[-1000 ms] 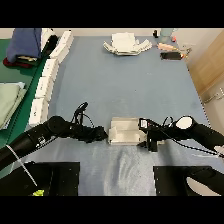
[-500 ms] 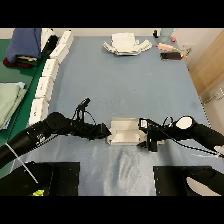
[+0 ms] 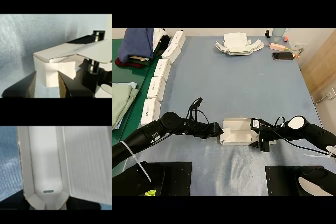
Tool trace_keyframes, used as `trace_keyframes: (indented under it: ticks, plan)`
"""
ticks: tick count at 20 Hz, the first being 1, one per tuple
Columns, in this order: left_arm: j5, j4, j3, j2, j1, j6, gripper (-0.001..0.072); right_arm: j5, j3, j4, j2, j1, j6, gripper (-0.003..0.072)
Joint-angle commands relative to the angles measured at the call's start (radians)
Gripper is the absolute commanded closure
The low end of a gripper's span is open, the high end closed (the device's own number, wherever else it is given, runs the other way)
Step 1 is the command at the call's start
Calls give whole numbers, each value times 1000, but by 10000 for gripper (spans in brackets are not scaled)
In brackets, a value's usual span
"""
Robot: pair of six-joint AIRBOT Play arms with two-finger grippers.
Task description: Fold the box.
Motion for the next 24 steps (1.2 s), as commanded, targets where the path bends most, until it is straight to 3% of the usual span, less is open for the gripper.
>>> trace_keyframes:
  ticks: [1,4,9,13,16,24]
  plan:
    - [35,5,10,-54,-47,-11,301,0,1,0,0,0,0,170]
    - [82,149,55,-79,-115,-179,301,0,1,0,0,0,0,170]
    - [-20,666,127,-108,-193,-666,301,0,1,0,0,0,0,170]
    - [-50,702,203,-173,-259,-681,302,0,1,0,0,0,0,170]
    - [-132,766,264,-233,-297,-736,302,0,1,0,0,0,0,170]
    - [-288,814,461,-396,-325,-839,302,0,1,0,0,0,0,170]
